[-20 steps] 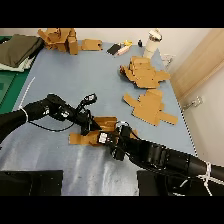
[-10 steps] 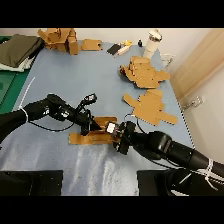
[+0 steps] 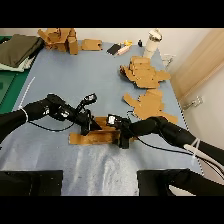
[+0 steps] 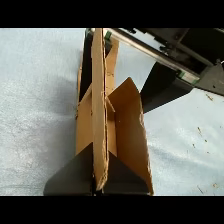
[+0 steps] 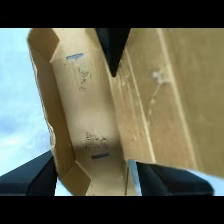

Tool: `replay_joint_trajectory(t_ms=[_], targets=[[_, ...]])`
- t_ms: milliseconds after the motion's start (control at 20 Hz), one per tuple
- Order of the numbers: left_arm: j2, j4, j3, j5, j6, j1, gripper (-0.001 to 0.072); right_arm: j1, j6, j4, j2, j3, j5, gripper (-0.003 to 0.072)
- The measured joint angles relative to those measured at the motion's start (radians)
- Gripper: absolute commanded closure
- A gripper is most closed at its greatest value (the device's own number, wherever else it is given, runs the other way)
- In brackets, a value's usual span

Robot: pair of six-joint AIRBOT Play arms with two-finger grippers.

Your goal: Fold the box.

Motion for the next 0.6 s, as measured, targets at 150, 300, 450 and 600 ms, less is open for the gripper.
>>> replay_joint_trajectory(t_ms=[150,300,450,600], targets=[[0.0,0.0,0.0,0.0,0.0,0.0,0.0696,-0.031,-0.071,0.045,-0.05,0.024,-0.061,-0.0028],[0.0,0.0,0.0,0.0,0.0,0.0,0.0696,-0.043,-0.095,0.056,-0.068,0.037,-0.083,-0.0027],[0.0,0.0,0.0,0.0,0.0,0.0,0.0695,-0.048,-0.103,0.06,-0.076,0.043,-0.099,-0.0027],[0.0,0.002,0.0,-0.002,0.0,0.0,0.0696,-0.047,-0.109,0.063,-0.087,0.045,-0.105,-0.0027]])
